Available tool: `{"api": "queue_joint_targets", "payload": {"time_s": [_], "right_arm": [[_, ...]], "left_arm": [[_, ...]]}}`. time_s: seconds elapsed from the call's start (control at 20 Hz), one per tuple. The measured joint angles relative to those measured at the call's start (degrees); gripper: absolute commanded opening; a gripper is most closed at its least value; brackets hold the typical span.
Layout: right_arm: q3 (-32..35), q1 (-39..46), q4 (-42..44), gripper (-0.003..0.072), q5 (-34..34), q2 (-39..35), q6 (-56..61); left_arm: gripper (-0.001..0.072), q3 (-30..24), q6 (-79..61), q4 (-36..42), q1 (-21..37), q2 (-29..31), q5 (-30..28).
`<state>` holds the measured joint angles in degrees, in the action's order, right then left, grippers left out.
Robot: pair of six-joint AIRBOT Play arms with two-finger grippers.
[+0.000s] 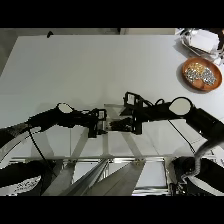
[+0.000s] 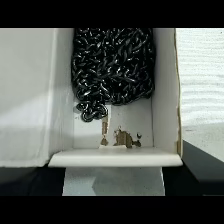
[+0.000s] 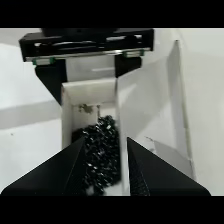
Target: Fold the box and place the chain.
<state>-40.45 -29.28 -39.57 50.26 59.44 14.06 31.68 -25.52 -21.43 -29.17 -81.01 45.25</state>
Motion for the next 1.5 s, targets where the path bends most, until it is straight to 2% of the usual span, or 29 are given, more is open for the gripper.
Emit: {"api": "queue_joint_targets", "payload": {"time_s": [0.05,0.15,0.35,0.45,0.65,0.8,1.2,1.35,1.5], "right_arm": [[-2.05,0.42,-1.97,0.0269,1.51,0.57,1.31],[-6.64,1.2,-4.83,0.0099,4.61,1.7,2.8],[-15.41,5.07,-6.47,0.0084,6.43,4.74,4.26],[-17.57,6.97,-6.32,0.0091,6.23,7.67,4.87],[-19.26,7.74,-5.9,0.0182,8.04,15.17,5.95],[-19.65,6.73,-5.84,0.02,10.84,18.64,6.34],[-19.8,3.43,-9.79,0.0211,20.44,20.11,7.56],[-19.76,1.36,-11.45,0.0325,22.23,19.02,8.26],[-19.47,-0.72,-13.05,0.0343,22.97,17.59,8.85]], "left_arm": [[0.0211,0.0,0.02,-0.02,0.0,0.0,0.0],[0.0211,0.0,0.02,-0.02,0.0,0.0,0.0],[0.0211,0.0,0.0,-0.02,0.0,0.0,0.0],[0.0211,0.0,0.0,-0.02,0.0,0.0,0.0],[0.0211,0.0,0.0,0.0,0.0,0.0,0.0],[0.0211,0.0,0.02,0.0,0.0,0.0,0.0],[0.0211,0.0,0.0,-0.02,0.0,0.0,0.0],[0.0211,0.0,0.02,0.0,0.0,0.0,0.0],[0.0211,0.0,0.02,0.0,0.0,0.0,-0.02]]}}
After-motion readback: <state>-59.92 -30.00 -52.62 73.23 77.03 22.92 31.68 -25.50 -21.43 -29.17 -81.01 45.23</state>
